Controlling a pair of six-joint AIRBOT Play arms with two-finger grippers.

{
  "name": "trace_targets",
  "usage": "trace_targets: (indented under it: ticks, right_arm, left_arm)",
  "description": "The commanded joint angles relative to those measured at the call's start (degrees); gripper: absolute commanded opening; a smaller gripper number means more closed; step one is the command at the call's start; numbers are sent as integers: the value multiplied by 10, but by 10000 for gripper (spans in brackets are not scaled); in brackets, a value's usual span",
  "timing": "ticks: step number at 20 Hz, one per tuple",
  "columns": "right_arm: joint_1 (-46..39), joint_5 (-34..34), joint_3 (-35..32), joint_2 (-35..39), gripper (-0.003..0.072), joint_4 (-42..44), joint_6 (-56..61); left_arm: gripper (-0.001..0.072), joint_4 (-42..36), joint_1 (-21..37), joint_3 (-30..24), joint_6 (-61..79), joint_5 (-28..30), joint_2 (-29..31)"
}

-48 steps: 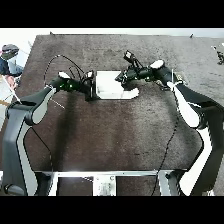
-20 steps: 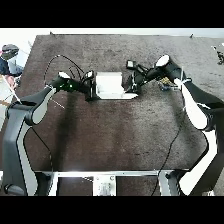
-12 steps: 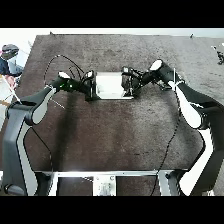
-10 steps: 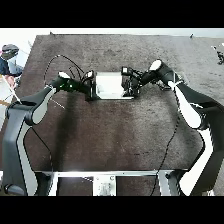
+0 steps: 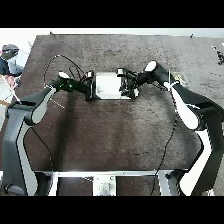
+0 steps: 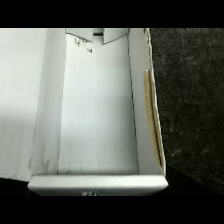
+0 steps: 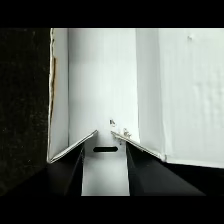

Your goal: Fold the box and place the chain.

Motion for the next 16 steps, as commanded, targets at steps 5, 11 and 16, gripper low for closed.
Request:
trace_targets:
  ticks: [5, 11, 16]
  right_arm:
    - [18, -30, 0, -2, 294, 10, 0]
    - [16, -30, 0, -2, 652, 4, 1]
    - [15, -29, 0, -1, 594, 3, 3]
  left_arm:
    - [409, -1, 0, 0, 0, 0, 0]
    - [409, -1, 0, 0, 0, 0, 0]
    - [409, -1, 0, 0, 0, 0, 0]
